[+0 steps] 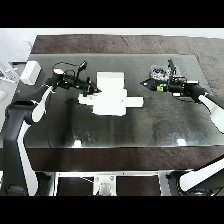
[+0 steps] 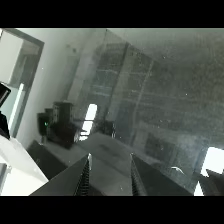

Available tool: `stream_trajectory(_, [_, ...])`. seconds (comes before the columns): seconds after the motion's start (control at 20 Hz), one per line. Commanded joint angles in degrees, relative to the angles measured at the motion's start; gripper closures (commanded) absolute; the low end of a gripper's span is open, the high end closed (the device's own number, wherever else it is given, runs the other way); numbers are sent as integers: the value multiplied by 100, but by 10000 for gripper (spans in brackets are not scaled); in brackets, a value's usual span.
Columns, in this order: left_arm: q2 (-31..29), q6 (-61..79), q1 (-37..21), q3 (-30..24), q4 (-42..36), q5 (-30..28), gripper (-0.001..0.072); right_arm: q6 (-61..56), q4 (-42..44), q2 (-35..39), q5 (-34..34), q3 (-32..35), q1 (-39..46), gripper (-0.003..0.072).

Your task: Fold the box and place the chain.

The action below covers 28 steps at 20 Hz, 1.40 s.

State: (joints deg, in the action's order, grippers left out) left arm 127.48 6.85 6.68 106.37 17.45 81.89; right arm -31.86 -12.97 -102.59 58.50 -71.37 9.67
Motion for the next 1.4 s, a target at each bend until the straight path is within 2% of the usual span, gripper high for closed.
stream_trajectory(0.0, [-254,833,-2,-570,-203,-450,696,197,13,-2,2,-4,2,382])
stream_trajectory(0.1, [-474,1154,-2,-850,-195,-809,697,260,15,-9,-4,-4,-9,382])
stream_trajectory(0.3, [-748,1196,39,-901,-173,-914,696,407,13,-22,-4,7,-55,382])
stream_trajectory(0.55, [-758,1056,286,-905,614,-1320,697,409,11,-22,-17,7,-153,382])
stream_trajectory(0.85, [-791,1322,295,-1198,529,-1670,697,407,11,-22,-17,7,-151,382])
stream_trajectory(1.35, [-785,1462,289,-1298,487,-1547,696,407,9,-22,-15,7,-151,382])
